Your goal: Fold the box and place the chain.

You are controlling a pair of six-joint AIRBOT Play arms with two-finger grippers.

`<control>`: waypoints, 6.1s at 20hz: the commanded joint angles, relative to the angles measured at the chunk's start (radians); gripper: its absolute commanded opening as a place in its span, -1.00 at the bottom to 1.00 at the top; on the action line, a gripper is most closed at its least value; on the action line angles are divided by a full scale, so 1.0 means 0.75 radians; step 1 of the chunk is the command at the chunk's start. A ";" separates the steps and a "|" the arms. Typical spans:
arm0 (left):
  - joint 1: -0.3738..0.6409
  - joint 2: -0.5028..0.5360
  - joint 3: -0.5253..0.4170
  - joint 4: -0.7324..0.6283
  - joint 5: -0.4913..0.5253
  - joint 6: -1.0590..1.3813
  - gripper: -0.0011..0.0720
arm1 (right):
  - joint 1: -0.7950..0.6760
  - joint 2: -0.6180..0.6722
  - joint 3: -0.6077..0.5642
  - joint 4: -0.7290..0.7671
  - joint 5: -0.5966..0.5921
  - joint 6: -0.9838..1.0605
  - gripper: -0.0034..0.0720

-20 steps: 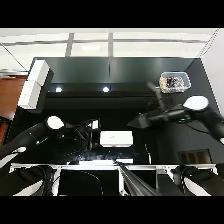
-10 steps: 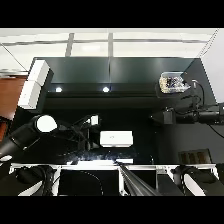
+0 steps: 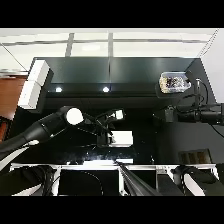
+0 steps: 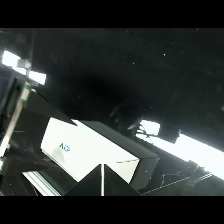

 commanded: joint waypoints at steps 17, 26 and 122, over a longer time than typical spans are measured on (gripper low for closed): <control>-0.070 -0.056 0.024 0.020 -0.014 -0.006 0.98 | -0.001 0.001 0.001 -0.010 -0.020 0.001 -0.87; -0.133 -0.122 0.024 0.090 0.034 -0.006 0.98 | -0.001 0.001 0.001 -0.012 -0.025 0.002 -0.87; 0.648 0.686 -0.317 0.773 0.319 -1.396 -0.89 | 0.246 0.150 -0.323 -1.557 -0.894 1.093 -0.89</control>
